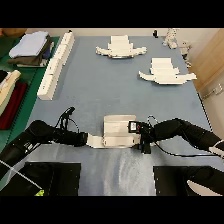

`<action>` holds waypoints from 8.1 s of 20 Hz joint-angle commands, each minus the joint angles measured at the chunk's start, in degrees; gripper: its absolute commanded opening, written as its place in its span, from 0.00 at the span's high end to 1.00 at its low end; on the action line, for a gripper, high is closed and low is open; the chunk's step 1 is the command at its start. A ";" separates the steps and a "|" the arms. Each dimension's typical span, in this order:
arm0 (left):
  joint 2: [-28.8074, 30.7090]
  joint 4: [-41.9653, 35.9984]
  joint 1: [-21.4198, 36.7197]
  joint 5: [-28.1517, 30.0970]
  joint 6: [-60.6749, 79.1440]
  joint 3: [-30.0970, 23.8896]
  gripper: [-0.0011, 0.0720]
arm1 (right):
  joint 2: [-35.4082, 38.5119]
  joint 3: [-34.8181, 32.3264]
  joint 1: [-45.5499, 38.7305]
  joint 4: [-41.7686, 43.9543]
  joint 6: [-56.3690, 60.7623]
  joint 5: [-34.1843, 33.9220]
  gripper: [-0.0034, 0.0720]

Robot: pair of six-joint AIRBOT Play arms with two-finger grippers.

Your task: Fold the box.

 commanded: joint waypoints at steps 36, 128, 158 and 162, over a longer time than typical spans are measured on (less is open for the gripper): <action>-4.96 4.48 -18.75 10.82 -18.53 9.14 0.43 | -0.02 0.04 0.04 0.02 0.00 0.00 0.16; -9.20 -4.72 -12.33 5.68 78.49 5.38 0.02 | -0.02 0.04 0.04 0.00 0.00 0.00 0.16; -19.85 -14.93 -22.45 19.21 86.68 5.68 0.10 | -0.02 0.04 0.04 0.02 0.00 0.00 0.16; -19.85 -14.93 -22.45 19.21 86.68 5.68 0.36 | -0.02 0.04 0.04 0.02 0.00 0.00 0.16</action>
